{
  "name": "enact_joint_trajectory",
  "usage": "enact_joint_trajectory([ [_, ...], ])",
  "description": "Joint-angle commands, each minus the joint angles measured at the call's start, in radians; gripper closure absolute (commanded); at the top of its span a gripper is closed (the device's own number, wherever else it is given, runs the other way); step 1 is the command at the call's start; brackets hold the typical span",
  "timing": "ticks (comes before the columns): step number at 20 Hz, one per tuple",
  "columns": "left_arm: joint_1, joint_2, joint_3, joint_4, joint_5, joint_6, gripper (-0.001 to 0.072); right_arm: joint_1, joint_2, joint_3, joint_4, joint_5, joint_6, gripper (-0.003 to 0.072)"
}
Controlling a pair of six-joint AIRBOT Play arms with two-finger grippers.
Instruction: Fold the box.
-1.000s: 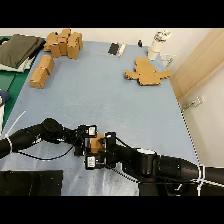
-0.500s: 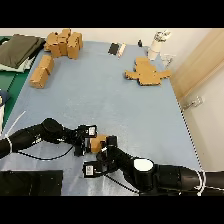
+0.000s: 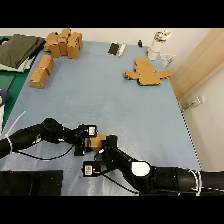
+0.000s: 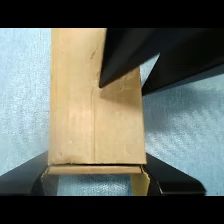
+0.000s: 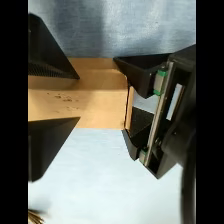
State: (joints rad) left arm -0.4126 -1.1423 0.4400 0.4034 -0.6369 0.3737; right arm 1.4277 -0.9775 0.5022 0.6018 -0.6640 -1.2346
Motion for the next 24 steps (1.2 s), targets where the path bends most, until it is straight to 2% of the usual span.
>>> enact_joint_trajectory([
  [1,0.001,-0.001,0.0,0.001,-0.002,0.001,0.0162,0.017,0.0,0.003,-0.011,-0.008,0.008,0.0344],
  [9,0.001,-0.001,0.0,0.001,-0.002,0.001,0.0162,0.033,0.003,0.033,-0.031,-0.058,0.009,0.0353],
  [15,0.001,-0.001,0.0,0.001,-0.001,0.001,0.0162,0.033,0.056,0.035,-0.057,-0.067,0.007,0.0355],
  [16,0.001,-0.001,0.001,0.001,-0.002,0.001,0.0162,0.033,0.056,0.035,-0.063,-0.076,0.007,0.0437],
  [17,0.001,-0.001,0.0,0.001,-0.002,0.001,0.0162,0.031,0.055,0.034,-0.064,-0.079,0.007,0.0475],
  [24,0.001,-0.001,0.0,0.001,-0.001,0.001,0.0162,0.025,0.01,0.034,-0.007,-0.051,0.031,0.0491],
])
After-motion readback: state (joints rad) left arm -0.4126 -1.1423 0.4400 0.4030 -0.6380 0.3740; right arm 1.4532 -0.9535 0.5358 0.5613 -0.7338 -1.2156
